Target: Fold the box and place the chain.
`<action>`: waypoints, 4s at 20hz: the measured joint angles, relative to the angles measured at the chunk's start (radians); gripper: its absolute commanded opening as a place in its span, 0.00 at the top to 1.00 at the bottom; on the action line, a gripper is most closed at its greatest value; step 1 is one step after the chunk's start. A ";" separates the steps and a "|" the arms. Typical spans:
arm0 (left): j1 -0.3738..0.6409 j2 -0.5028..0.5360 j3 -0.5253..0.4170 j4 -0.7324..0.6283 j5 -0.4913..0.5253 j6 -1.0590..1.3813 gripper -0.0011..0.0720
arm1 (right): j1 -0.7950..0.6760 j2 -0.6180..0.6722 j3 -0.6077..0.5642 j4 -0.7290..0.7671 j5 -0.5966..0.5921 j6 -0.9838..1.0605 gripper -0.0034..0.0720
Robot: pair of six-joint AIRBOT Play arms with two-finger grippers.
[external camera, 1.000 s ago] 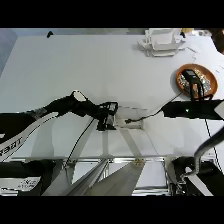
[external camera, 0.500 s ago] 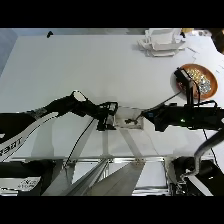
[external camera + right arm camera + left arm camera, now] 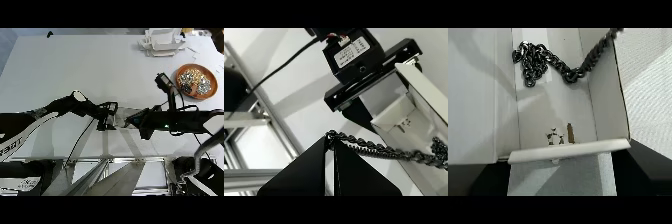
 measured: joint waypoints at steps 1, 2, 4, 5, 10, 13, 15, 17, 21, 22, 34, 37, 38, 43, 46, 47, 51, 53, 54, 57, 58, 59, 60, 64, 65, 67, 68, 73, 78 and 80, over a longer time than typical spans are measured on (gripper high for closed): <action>0.000 0.000 0.000 0.000 0.000 0.000 0.87 | 0.015 -0.023 -0.001 -0.010 -0.008 0.000 0.93; 0.000 0.000 0.000 0.000 0.000 0.000 0.87 | 0.026 -0.043 -0.002 -0.017 -0.017 0.001 0.93; 0.000 0.000 0.000 0.000 0.000 0.000 0.87 | 0.040 -0.076 -0.002 -0.029 -0.029 0.007 0.93; 0.000 0.000 0.000 0.000 0.000 0.000 0.87 | 0.044 -0.084 -0.002 -0.033 -0.036 0.009 0.93; 0.000 0.000 0.000 0.000 0.000 0.000 0.87 | 0.052 -0.045 -0.003 -0.159 -0.147 0.068 0.93; 0.000 0.000 0.000 0.000 0.000 0.000 0.87 | 0.053 0.018 -0.003 -0.372 -0.188 0.199 0.93; 0.000 0.000 0.000 0.000 0.000 0.000 0.87 | 0.053 0.064 -0.003 -0.495 -0.175 0.283 0.93; 0.000 0.000 0.000 0.000 0.000 0.000 0.87 | 0.053 0.110 -0.003 -0.574 -0.134 0.344 0.93; 0.000 0.000 0.000 0.000 0.000 0.000 0.87 | 0.053 0.177 -0.003 -0.650 -0.021 0.410 0.93; 0.000 0.000 0.000 0.000 0.000 0.000 0.87 | 0.053 0.188 -0.003 -0.669 -0.006 0.423 0.93; 0.000 0.000 0.000 0.000 0.000 0.000 0.87 | 0.053 0.198 -0.003 -0.613 0.130 0.470 0.93; 0.000 0.000 0.000 0.000 0.000 0.000 0.87 | 0.053 0.122 -0.002 -0.482 0.060 0.401 0.93; 0.000 0.000 0.000 0.000 0.000 0.000 0.87 | 0.053 0.088 -0.003 -0.458 0.042 0.378 0.93; 0.000 0.000 0.000 0.000 0.000 0.000 0.87 | 0.053 -0.105 -0.003 -0.372 -0.035 0.264 0.93; 0.000 0.000 0.000 0.000 0.000 0.000 0.87 | 0.053 -0.182 -0.003 -0.327 -0.055 0.190 0.93; 0.000 0.000 0.000 0.000 0.000 0.000 0.87 | 0.053 -0.195 -0.002 -0.314 -0.056 0.169 0.88; 0.000 0.000 0.000 0.000 0.000 0.000 0.87 | 0.053 -0.214 -0.002 -0.290 -0.061 0.121 0.78; 0.000 0.000 0.000 0.000 0.000 0.000 0.87 | 0.053 -0.197 0.006 -0.292 -0.057 0.110 0.77; 0.000 0.000 0.000 0.000 0.000 0.000 0.87 | 0.053 -0.183 0.016 -0.303 -0.055 0.107 0.76; 0.000 0.000 0.000 0.000 0.000 0.000 0.87 | 0.049 -0.130 0.085 -0.381 -0.042 0.109 0.74; 0.000 0.000 0.000 0.000 0.000 0.000 0.87 | 0.038 -0.117 0.114 -0.413 -0.036 0.121 0.74; 0.000 0.000 0.000 0.000 0.000 0.000 0.87 | 0.019 -0.106 0.146 -0.446 -0.035 0.141 0.74; 0.000 0.000 0.000 0.000 0.000 0.000 0.87 | -0.008 -0.100 0.171 -0.474 -0.036 0.158 0.74; 0.000 0.000 0.000 0.000 0.000 0.000 0.87 | -0.187 -0.122 0.223 -0.570 -0.045 0.196 0.52; 0.000 0.000 0.000 0.000 0.000 0.000 0.87 | -0.240 -0.145 0.229 -0.586 -0.046 0.203 0.41; 0.000 0.000 0.000 0.000 0.000 0.000 0.87 | -0.326 -0.205 0.235 -0.606 -0.046 0.218 0.41; 0.000 0.000 0.000 0.000 0.000 0.000 0.87 | -0.356 -0.239 0.237 -0.610 -0.047 0.224 0.42; 0.000 0.000 0.000 0.000 0.000 0.000 0.87 | -0.429 -0.435 0.241 -0.648 -0.040 0.240 0.51; 0.000 0.000 0.000 0.000 0.000 0.000 0.87 | -0.443 -0.590 0.230 -0.681 -0.031 0.261 0.51; 0.000 0.000 0.000 0.000 0.000 0.000 0.87 | -0.445 -0.632 0.221 -0.703 -0.032 0.275 0.51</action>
